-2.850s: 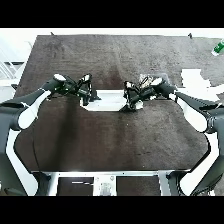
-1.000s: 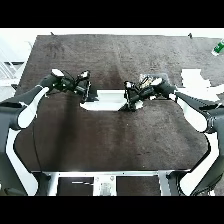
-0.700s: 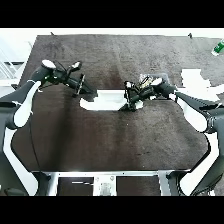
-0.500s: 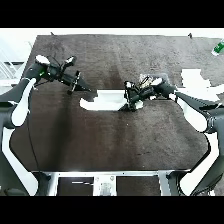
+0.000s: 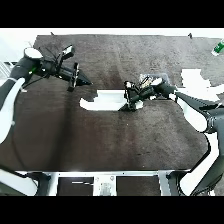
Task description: Fold the box and place the chain.
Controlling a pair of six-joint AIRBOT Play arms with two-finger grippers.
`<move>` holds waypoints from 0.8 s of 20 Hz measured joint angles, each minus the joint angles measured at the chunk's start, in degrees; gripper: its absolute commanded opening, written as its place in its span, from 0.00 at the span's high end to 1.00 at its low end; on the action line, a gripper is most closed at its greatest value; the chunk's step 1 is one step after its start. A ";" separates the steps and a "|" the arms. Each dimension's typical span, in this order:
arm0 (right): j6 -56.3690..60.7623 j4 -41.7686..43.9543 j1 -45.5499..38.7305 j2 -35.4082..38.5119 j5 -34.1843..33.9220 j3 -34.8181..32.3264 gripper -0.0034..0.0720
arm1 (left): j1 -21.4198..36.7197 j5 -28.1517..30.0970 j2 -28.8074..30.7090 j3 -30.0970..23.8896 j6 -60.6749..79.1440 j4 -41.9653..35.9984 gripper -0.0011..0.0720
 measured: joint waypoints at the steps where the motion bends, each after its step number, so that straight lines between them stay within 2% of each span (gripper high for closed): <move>1: 0.00 0.00 0.00 0.00 0.00 0.00 0.30 | -0.42 2.56 2.69 -3.32 0.92 -0.22 0.97; 4: 0.00 -0.02 0.00 0.00 0.00 0.00 0.30 | -1.66 8.68 9.20 -12.83 3.98 -2.16 0.97; 9: 0.00 -0.02 0.00 0.00 0.00 0.00 0.30 | -4.72 15.41 12.55 -24.24 7.45 -3.34 0.97; 13: 0.00 -0.02 0.00 0.00 0.00 0.00 0.30 | -5.77 18.75 11.37 -27.91 7.15 -4.26 0.97; 16: 0.00 0.00 0.00 0.00 0.00 0.00 0.30 | -5.92 20.83 8.09 -26.47 6.75 -5.51 0.97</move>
